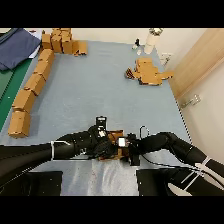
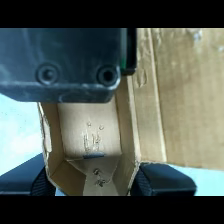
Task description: Fold the box.
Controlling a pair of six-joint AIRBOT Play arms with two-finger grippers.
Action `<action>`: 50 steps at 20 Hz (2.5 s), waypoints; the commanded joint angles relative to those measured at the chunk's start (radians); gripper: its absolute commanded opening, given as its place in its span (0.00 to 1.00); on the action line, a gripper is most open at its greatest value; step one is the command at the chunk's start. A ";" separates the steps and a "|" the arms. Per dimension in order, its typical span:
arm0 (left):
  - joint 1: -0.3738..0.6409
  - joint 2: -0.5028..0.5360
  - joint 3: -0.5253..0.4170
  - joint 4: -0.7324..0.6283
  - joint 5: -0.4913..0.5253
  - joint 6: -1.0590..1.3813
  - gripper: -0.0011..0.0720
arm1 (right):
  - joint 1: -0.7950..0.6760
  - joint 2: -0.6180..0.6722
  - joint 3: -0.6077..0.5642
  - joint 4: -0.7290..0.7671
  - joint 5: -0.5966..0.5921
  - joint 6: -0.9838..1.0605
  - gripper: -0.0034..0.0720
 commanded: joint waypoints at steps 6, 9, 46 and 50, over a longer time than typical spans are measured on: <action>-0.002 -0.004 0.002 0.005 -0.005 -0.034 0.20 | 0.001 0.000 0.001 0.000 0.000 0.000 0.81; -0.003 -0.004 0.002 0.000 -0.005 -0.033 0.03 | 0.001 0.000 0.001 0.000 0.000 0.000 0.81; 0.033 0.382 -0.206 0.086 -0.178 0.335 0.03 | 0.001 0.000 0.000 0.000 0.000 0.000 0.81; 0.042 0.500 -0.226 -0.237 -0.093 1.035 0.03 | 0.001 0.000 0.001 0.000 0.000 0.000 0.81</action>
